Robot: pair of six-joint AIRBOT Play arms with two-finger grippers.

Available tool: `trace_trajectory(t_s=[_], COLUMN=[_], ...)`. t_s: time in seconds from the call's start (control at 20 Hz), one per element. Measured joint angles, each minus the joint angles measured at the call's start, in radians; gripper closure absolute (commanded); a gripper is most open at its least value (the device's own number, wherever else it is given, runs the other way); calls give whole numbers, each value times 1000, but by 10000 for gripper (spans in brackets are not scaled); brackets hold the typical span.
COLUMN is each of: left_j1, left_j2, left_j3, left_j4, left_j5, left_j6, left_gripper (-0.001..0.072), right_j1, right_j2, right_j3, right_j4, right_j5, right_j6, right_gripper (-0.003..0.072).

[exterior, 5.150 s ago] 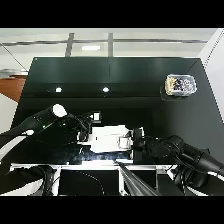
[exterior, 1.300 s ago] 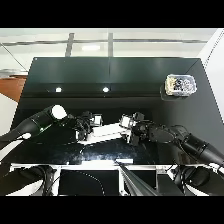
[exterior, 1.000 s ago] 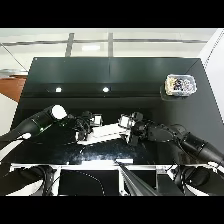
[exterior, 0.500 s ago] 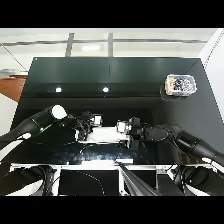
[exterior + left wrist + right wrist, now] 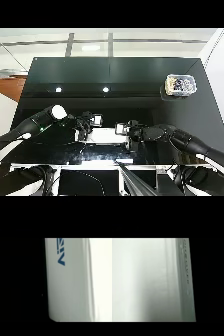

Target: Fold the box and place the chain.

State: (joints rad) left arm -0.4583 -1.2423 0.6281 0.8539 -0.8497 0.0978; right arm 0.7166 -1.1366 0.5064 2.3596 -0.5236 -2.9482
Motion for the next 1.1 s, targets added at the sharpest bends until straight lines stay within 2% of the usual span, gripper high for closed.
trace_trajectory(t_s=[0.1, 0.15, 1.1], left_j1=[0, 0, 0], left_j2=[0, 0, 0], left_j3=[0, 0, 0], left_j4=[0, 0, 2], left_j5=[0, 0, 0], left_j6=[0, 0, -2], left_gripper=[682, 682, 681], right_j1=[0, 0, 0], right_j2=[-12, -16, -55], right_j3=[0, 0, 1], right_j4=[1, 2, 7], right_j5=[8, 13, 31], right_j6=[-7, -8, -14], right_gripper=[-8, 91, 71])
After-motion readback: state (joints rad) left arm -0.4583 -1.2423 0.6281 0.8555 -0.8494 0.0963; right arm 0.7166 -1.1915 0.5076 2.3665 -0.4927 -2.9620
